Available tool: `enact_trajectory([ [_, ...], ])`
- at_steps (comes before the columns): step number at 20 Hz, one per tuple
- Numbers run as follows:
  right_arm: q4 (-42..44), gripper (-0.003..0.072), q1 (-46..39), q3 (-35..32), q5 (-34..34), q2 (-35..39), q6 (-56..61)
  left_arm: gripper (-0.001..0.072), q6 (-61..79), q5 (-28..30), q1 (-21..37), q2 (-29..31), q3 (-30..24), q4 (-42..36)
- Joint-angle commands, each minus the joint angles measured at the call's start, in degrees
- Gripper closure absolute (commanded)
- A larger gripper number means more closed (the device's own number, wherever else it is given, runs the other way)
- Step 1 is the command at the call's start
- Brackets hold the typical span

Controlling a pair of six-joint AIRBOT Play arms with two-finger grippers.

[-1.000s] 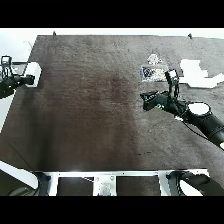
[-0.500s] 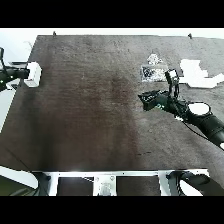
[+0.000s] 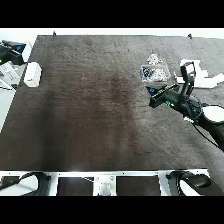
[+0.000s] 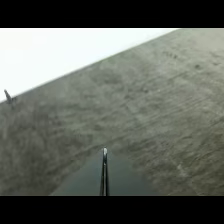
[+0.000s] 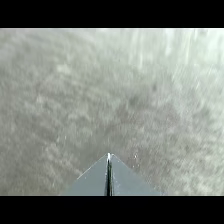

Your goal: Fold the box and place the chain.

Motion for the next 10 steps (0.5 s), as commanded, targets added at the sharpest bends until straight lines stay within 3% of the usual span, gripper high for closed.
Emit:
enact_trajectory([
  [1,-0.02,0.0678,0.0,-0.02,-0.7,3.91,0.0,0.0694,4.48,11.39,-6.43,15.17,-14.82,-1.16],
  [4,-0.02,0.0679,0.02,-0.02,-0.7,5.44,0.04,0.0694,5.57,11.78,-8.48,22.47,-28.13,-8.61],
  [8,-0.7,0.068,-0.02,-0.72,-1.9,7.15,0.15,0.0694,16.57,28.17,-15.3,30.6,-44.11,-21.53],
  [10,-2.45,0.0681,-0.02,-2.97,-6.91,8.98,3.54,0.0694,16.61,30.88,-17.53,32.98,-49.03,-22.08],
])
